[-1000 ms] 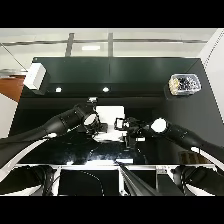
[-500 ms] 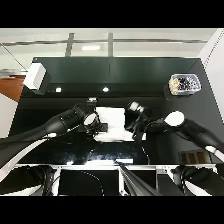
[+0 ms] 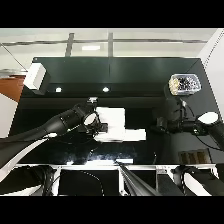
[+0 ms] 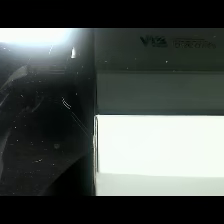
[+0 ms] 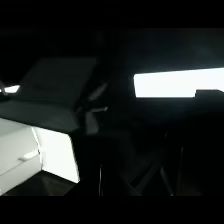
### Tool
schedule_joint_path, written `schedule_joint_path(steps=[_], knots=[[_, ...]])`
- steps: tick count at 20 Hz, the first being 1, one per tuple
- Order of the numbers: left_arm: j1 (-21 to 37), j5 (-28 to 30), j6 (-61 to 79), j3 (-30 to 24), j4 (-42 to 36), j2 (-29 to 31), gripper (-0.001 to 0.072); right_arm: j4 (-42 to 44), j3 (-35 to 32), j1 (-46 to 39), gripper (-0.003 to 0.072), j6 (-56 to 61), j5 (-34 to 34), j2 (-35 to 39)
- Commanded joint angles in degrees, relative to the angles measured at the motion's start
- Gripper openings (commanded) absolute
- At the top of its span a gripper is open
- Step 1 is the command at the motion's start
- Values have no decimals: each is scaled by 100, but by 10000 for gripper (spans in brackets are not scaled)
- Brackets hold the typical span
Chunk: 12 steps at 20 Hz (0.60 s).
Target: Fold the box and place the chain.
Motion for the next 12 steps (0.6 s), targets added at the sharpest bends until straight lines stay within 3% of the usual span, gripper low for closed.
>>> schedule_joint_path(steps=[1, 3, 8, 10, 11, 12], knots=[[2, 28, 2, -4, 4, -4, 27, 2, -210, 83, 29, 560, 221, -326], [2, 26, 2, -4, 2, -4, 28, 138, -210, 533, 30, 549, 105, -616], [2, 24, 4, -4, -17, -4, 27, 1628, -197, 1453, 31, -304, -391, -1178], [2, 20, 4, -4, -15, -4, 27, 1722, -76, 1602, 33, -516, -326, -1182], [2, 22, 4, -4, -17, -4, 27, 1722, 31, 1624, 206, -581, -186, -1182], [2, 17, 4, -4, -20, -4, 28, 1725, 153, 1624, 464, -647, 59, -1182]])
